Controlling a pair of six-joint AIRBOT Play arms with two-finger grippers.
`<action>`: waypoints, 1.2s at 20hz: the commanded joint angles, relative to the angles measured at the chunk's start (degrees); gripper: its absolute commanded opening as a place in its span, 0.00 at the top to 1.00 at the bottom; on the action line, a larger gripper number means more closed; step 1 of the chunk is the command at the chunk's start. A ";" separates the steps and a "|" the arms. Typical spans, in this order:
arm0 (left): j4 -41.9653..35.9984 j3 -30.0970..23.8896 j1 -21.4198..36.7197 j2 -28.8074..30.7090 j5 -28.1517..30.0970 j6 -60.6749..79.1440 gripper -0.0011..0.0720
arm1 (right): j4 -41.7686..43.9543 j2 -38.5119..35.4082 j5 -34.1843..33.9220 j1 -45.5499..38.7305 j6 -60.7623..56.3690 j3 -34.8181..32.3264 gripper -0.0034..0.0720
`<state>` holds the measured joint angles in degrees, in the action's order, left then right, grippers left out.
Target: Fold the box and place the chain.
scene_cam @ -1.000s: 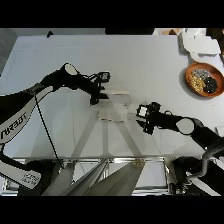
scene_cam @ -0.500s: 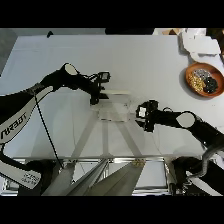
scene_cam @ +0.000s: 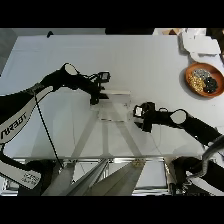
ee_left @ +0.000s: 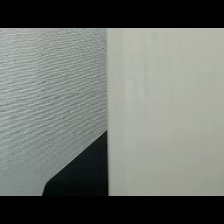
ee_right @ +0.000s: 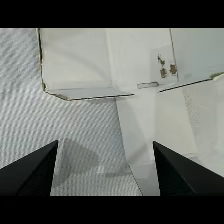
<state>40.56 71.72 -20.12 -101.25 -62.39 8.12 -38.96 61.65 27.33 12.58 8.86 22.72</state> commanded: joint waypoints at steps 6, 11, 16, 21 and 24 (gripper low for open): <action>0.00 0.07 0.02 -0.04 0.02 0.00 0.97 | 4.17 0.02 1.66 2.34 0.13 0.02 0.07; 0.00 0.07 0.02 -0.04 0.02 0.00 0.97 | 12.09 0.70 -2.03 2.34 5.53 0.00 0.07; 0.00 0.07 0.02 -0.04 0.00 0.00 0.97 | 13.97 2.54 -2.51 2.34 10.08 0.00 0.07; 0.00 0.07 0.02 -0.04 0.02 0.00 0.97 | 26.14 5.55 -2.97 2.27 15.67 0.00 0.07; 0.00 0.07 0.02 -0.04 0.02 0.00 0.97 | 29.99 5.44 -3.04 2.27 15.15 0.00 0.07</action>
